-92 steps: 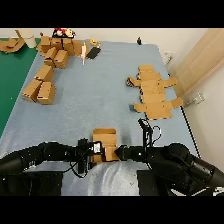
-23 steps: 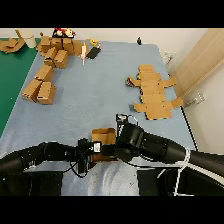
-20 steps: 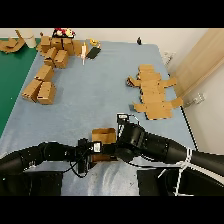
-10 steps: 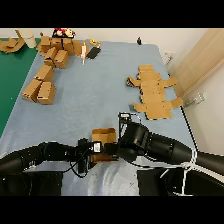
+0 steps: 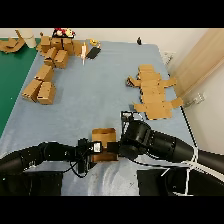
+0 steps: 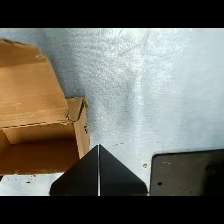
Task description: Fold the box.
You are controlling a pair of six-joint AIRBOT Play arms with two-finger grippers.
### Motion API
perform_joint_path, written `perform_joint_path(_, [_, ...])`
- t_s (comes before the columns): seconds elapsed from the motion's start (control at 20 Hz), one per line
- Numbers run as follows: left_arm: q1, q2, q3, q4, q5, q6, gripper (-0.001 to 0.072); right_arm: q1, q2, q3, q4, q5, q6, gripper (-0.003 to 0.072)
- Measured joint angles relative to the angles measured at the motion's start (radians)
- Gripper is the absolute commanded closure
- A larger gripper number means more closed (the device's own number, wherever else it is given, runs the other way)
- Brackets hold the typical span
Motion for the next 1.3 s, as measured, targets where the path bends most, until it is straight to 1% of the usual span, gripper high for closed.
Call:
perform_joint_path(0.15, [0.000,0.000,0.000,0.000,0.000,0.000,0.0264,-0.087,0.000,0.000,-0.003,0.019,-0.094,0.0686])
perform_joint_path(0.25, [0.000,0.000,0.000,0.000,0.000,0.000,0.0263,-0.188,0.000,-0.006,0.018,0.086,-0.190,0.0687])
perform_joint_path(0.3, [0.000,0.000,0.000,0.000,0.000,0.000,0.0263,-0.253,-0.002,-0.015,0.053,0.130,-0.259,0.0686])
perform_joint_path(0.35, [0.000,0.000,0.000,0.000,0.000,0.000,0.0263,-0.319,-0.010,-0.028,0.108,0.184,-0.344,0.0687])
perform_joint_path(0.4, [0.000,0.000,0.000,0.000,0.000,0.000,0.0263,-0.395,-0.024,-0.045,0.195,0.238,-0.465,0.0687])
perform_joint_path(0.5, [0.000,0.000,0.000,0.000,0.000,0.000,0.0263,-0.533,-0.077,-0.069,0.435,0.310,-0.752,0.0686])
perform_joint_path(0.55, [0.000,0.000,0.000,0.000,0.000,0.000,0.0263,-0.595,-0.118,-0.078,0.589,0.316,-0.923,0.0687])
perform_joint_path(0.65, [0.000,0.000,0.000,0.000,0.000,0.000,0.0263,-0.688,-0.205,-0.088,0.852,0.288,-1.230,0.0686])
perform_joint_path(0.7, [0.000,0.000,0.000,0.000,0.000,0.000,0.0263,-0.721,-0.247,-0.091,0.957,0.246,-1.366,0.0687])
perform_joint_path(0.8, [0.000,0.000,0.000,0.000,0.000,0.000,0.0263,-0.754,-0.309,-0.097,1.109,0.147,-1.568,0.0686])
perform_joint_path(0.85, [0.000,0.000,0.000,0.000,0.000,0.000,0.0263,-0.766,-0.326,-0.101,1.159,0.109,-1.638,0.0687])
perform_joint_path(0.95, [0.000,0.000,0.000,0.000,0.000,0.000,0.0263,-0.779,-0.341,-0.109,1.232,0.043,-1.750,0.0687])
perform_joint_path(1.05, [0.000,0.000,0.000,0.000,0.000,0.000,0.0263,-0.782,-0.334,-0.124,1.275,-0.001,-1.818,0.0687])
perform_joint_path(1.2, [0.000,0.000,0.000,0.000,0.000,0.000,0.0263,-0.764,-0.303,-0.174,1.302,-0.033,-1.889,0.0686])
perform_joint_path(1.3, [0.000,0.000,0.000,0.000,0.000,0.000,0.0264,-0.742,-0.278,-0.220,1.314,-0.030,-1.932,0.0686])
